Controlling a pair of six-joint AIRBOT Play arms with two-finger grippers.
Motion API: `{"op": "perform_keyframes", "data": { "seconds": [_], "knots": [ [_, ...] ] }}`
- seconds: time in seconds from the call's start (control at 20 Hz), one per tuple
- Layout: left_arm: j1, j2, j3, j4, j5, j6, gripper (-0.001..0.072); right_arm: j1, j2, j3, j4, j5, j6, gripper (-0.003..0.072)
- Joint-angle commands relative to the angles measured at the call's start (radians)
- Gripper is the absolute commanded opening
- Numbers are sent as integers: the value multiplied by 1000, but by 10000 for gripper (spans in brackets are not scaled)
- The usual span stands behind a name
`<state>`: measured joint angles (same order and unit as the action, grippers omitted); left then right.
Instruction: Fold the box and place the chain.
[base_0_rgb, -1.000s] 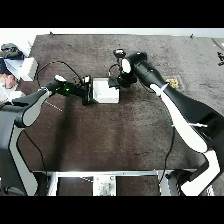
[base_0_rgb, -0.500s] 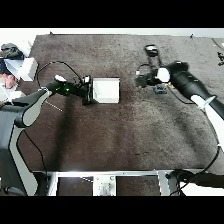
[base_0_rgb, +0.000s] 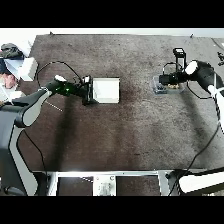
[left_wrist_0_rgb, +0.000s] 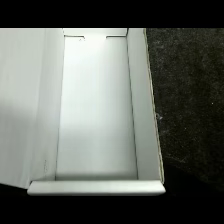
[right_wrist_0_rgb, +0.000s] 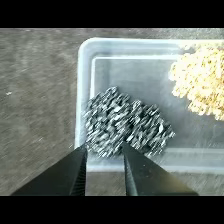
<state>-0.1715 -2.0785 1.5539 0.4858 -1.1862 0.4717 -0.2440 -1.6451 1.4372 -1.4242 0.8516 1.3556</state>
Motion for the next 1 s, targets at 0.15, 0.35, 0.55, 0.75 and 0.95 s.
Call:
{"op": "perform_keyframes", "data": {
  "seconds": [0.15,0.35,0.55,0.75,0.95],
  "knots": [
    [1,0,0,0,0,0,393,-24,-172,173,-31,148,-55,268],
    [1,0,0,0,0,0,393,-24,-177,172,-26,162,-77,268],
    [1,0,0,0,0,0,393,-23,-177,172,8,173,-109,267],
    [1,0,0,0,0,0,393,-21,-200,172,26,186,-122,267],
    [1,0,0,0,0,0,393,-21,-207,172,-19,181,-76,47]
  ]
}}
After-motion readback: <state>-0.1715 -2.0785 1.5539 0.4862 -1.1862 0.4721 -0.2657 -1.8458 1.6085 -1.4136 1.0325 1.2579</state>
